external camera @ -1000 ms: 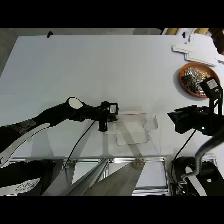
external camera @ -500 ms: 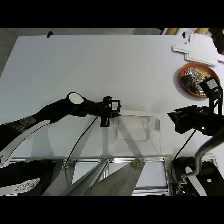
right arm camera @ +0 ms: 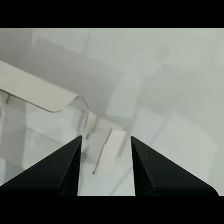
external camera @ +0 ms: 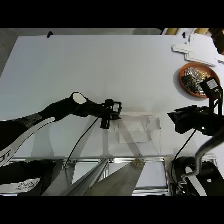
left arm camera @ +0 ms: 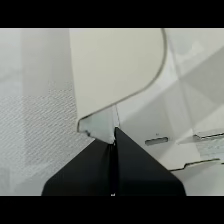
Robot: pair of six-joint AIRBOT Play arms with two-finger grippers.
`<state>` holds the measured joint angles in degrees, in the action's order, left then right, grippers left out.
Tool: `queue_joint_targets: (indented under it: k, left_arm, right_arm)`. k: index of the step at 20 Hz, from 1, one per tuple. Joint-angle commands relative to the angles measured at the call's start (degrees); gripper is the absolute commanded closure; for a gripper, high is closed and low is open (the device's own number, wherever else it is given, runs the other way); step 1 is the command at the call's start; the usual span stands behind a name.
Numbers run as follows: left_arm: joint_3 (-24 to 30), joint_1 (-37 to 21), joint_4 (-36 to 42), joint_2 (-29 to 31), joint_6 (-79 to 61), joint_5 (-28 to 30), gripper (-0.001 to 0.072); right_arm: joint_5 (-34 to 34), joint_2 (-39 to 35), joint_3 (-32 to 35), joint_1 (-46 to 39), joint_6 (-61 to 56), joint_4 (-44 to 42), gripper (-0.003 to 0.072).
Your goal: Fold the box and place the chain.
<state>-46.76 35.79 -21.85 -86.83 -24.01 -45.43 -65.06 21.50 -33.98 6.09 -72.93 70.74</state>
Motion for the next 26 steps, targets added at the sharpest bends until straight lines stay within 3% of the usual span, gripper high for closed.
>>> queue_joint_targets:
  k: [1,26]
  left_arm:
    - [0.0,0.0,0.0,-0.3,-0.2,-0.1,0.0702]
    - [-3.2,0.0,-4.8,-2.3,3.6,-1.8,0.0703]
  right_arm:
    - [0.0,0.0,0.0,0.0,0.0,0.0,0.0347]
    - [0.0,0.0,0.0,0.0,1.4,0.0,0.0347]
